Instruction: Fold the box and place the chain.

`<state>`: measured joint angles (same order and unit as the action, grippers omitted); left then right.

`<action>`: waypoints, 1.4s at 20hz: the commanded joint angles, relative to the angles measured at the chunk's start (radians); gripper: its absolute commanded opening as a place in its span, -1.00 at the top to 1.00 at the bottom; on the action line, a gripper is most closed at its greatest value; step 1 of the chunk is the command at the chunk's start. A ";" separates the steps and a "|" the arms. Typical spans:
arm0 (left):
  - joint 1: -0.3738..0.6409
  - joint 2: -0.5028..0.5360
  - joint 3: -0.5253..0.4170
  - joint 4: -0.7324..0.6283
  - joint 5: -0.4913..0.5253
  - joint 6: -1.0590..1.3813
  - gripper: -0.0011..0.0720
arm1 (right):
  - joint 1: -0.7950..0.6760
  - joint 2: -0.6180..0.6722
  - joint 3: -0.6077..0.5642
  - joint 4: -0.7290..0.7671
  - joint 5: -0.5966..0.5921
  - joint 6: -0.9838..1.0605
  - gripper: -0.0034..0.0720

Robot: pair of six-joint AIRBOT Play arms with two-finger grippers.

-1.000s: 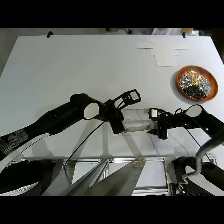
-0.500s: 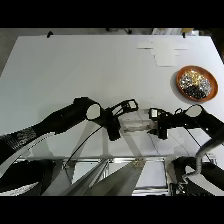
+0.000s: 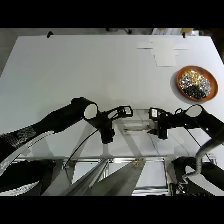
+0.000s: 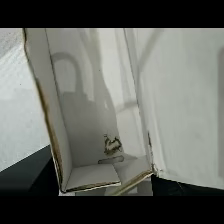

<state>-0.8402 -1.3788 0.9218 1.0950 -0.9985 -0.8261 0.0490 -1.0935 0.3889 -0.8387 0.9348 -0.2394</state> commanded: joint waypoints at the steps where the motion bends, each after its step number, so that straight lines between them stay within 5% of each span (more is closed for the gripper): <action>1: 0.019 0.000 -0.002 -0.005 0.053 0.151 0.10 | 0.000 0.001 0.001 0.001 0.000 0.003 0.01; 3: 0.016 0.001 -0.002 -0.008 0.085 0.216 -0.13 | 0.000 0.001 0.001 0.001 0.000 0.003 0.01; 22: -0.026 -0.052 -0.009 -0.047 0.214 0.446 -0.09 | 0.000 0.001 0.001 0.001 0.000 0.003 0.01; 28: -0.035 -0.055 -0.009 -0.116 0.223 0.453 0.42 | 0.000 0.001 0.001 0.001 0.000 0.003 0.01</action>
